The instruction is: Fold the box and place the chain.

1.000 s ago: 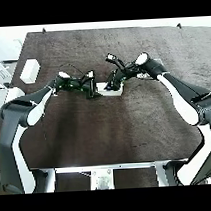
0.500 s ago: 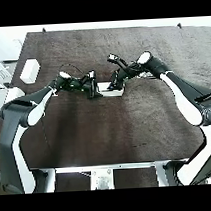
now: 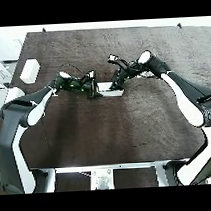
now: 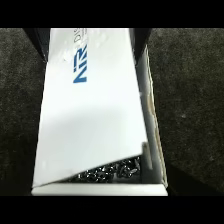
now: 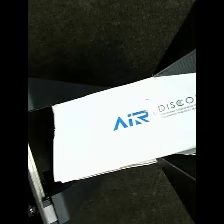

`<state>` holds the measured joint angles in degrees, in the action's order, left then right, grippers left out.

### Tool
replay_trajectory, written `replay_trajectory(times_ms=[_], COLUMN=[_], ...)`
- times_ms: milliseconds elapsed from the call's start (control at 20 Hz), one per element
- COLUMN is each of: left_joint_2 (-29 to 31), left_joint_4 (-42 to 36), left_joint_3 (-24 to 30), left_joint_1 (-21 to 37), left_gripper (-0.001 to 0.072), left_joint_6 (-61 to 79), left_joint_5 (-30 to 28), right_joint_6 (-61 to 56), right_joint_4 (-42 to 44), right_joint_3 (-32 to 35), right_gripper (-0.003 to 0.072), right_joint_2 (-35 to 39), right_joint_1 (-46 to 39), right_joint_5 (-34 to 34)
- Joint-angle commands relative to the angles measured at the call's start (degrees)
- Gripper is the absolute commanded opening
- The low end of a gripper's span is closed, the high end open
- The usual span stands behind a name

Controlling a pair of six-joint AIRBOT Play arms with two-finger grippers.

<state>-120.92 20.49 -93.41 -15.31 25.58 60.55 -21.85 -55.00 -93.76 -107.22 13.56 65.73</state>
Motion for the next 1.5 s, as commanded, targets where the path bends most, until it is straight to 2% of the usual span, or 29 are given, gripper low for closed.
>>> replay_trajectory(times_ms=[0, 250, 400, 500, 600, 1300, 1400, 1450], left_joint_2=[0.04, 0.02, 0.04, 0.02, 0.02, 0.04, 0.02, 0.02], left_joint_4=[0.04, 0.04, 0.04, 0.04, 0.04, 0.04, 0.04, 0.04], left_joint_3=[-0.07, -0.07, -0.07, -0.07, -0.07, -0.07, -0.07, -0.07], left_joint_1=[0.04, 0.04, 0.04, 0.04, 0.04, 0.04, 0.04, 0.04], left_gripper=[0.0290, 0.0290, 0.0290, 0.0290, 0.0290, 0.0290, 0.0290, 0.0290], left_joint_6=[-0.04, -0.04, -0.04, -0.04, -0.04, -0.04, -0.04, -0.04], left_joint_5=[-0.04, -0.04, -0.04, -0.04, -0.04, -0.02, -0.04, -0.04], right_joint_6=[0.02, -0.63, -0.61, -0.59, -0.61, -0.52, 0.07, 0.07], right_joint_4=[0.28, 0.26, 0.24, -1.31, -2.91, -2.51, -2.49, -2.49], right_joint_3=[-0.04, 0.20, 0.04, 0.04, 0.04, -0.07, 0.00, 0.00], right_gripper=[0.0514, 0.0513, 0.0486, 0.0497, 0.0541, 0.0537, 0.0522, 0.0485], right_joint_2=[0.26, 0.22, 1.11, 2.34, 2.89, 5.64, 5.62, 5.62], right_joint_1=[0.74, 1.64, 1.64, 1.60, 1.62, 1.70, 1.73, 1.73], right_joint_5=[0.07, 0.02, -0.81, -0.76, -0.55, 1.77, 1.60, 1.20])
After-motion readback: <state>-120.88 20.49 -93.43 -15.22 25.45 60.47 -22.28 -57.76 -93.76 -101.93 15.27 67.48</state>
